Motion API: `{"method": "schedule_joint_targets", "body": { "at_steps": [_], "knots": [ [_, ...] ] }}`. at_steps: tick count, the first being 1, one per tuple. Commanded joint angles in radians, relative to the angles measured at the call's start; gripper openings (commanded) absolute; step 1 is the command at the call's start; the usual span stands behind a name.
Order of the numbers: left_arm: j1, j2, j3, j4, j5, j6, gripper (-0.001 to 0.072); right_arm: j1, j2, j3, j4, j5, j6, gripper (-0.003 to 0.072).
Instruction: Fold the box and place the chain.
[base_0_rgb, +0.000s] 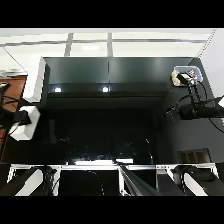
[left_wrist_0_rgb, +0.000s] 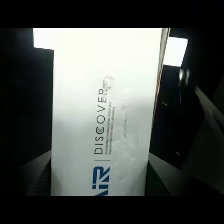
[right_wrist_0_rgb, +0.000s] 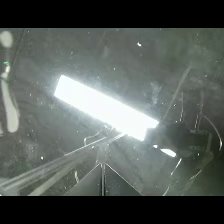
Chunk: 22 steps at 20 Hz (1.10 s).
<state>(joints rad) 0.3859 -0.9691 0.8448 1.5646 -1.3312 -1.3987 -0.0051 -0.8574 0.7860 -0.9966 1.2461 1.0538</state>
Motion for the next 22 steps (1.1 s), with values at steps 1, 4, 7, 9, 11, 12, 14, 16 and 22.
{"method": "schedule_joint_targets", "body": {
  "at_steps": [1, 4, 7, 9, 11, 12, 14, 16, 22],
  "knots": [
    [0.142, -0.023, -0.013, -0.065, 0.172, 0.148, 0.0315, 0.0, 0.001, -0.001, 0.0, -0.024, 0.0, 0.0017],
    [0.138, -0.074, -0.013, -0.065, 0.233, 0.248, 0.0315, 0.0, 0.0, -0.001, 0.0, -0.024, 0.0, 0.0017],
    [0.138, -0.134, -0.011, -0.1, 0.317, 0.277, 0.0313, 0.0, 0.0, -0.001, 0.0, -0.024, 0.0, 0.0017],
    [0.138, -0.176, -0.003, -0.158, 0.346, 0.343, 0.0312, 0.0, 0.0, -0.001, 0.0, -0.023, 0.001, 0.0017],
    [0.138, -0.218, 0.006, -0.191, 0.369, 0.365, 0.0312, 0.0, 0.0, -0.001, 0.0, -0.024, 0.001, 0.0017],
    [0.138, -0.239, 0.013, -0.19, 0.379, 0.365, 0.0313, 0.0, 0.0, -0.001, 0.0, -0.024, 0.001, 0.0017],
    [0.138, -0.274, 0.027, -0.19, 0.383, 0.364, 0.0321, 0.0, 0.0, -0.001, 0.001, -0.024, 0.002, 0.0017],
    [0.138, -0.276, 0.046, -0.189, 0.41, 0.354, 0.0716, 0.0, 0.0, -0.001, 0.001, -0.024, 0.01, 0.0017],
    [0.071, -0.188, 0.29, -0.217, 0.27, 0.139, 0.0711, 0.002, 0.0, -0.001, 0.01, -0.038, 0.012, 0.0017]
  ]
}}
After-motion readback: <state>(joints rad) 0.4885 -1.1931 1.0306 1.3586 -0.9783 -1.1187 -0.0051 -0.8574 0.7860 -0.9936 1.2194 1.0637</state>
